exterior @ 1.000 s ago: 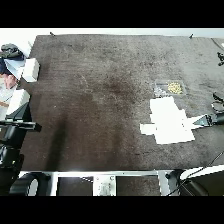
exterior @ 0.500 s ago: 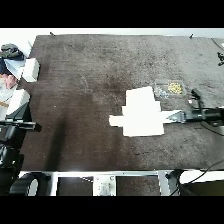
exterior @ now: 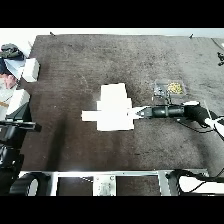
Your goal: Fold the box and place the chain.
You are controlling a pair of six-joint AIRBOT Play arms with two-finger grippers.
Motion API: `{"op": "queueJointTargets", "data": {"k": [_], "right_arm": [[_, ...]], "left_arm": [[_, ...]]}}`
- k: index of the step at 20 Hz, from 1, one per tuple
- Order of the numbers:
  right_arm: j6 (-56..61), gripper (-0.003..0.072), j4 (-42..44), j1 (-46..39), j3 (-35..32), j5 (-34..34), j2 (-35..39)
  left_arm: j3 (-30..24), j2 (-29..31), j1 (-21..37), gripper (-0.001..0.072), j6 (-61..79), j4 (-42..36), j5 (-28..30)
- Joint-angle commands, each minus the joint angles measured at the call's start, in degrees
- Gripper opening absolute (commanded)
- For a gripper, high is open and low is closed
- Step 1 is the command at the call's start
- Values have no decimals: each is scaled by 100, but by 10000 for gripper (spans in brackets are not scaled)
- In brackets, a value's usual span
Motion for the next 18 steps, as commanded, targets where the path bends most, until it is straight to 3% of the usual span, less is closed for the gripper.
{"op": "queueJointTargets", "data": {"k": [1,2,3,4,9,10,12,14,18], "right_arm": [[79,-20,553,472,20,-981,31],[31,-20,656,487,22,-1051,31],[-68,-20,769,494,22,-1071,31],[-214,-20,855,494,22,-1082,31],[-960,-20,866,562,42,-1220,20],[-1010,-20,872,599,52,-1276,20],[-1064,-20,863,713,59,-1412,17],[-1156,-20,863,787,59,-1493,17],[-1152,-20,846,807,57,-1598,-4]], "left_arm": [[-2,2,-4,12,15,4,-278],[0,2,-4,89,81,9,-422],[0,2,-4,478,181,7,-592],[11,2,-4,706,170,4,-750],[98,-24,-4,700,129,4,-984],[109,-96,-4,588,15,4,-992],[232,-496,-4,558,-52,2,-1106],[542,-1231,-4,558,-140,4,-1335],[1652,-3379,-4,559,-136,55,-2179]]}}
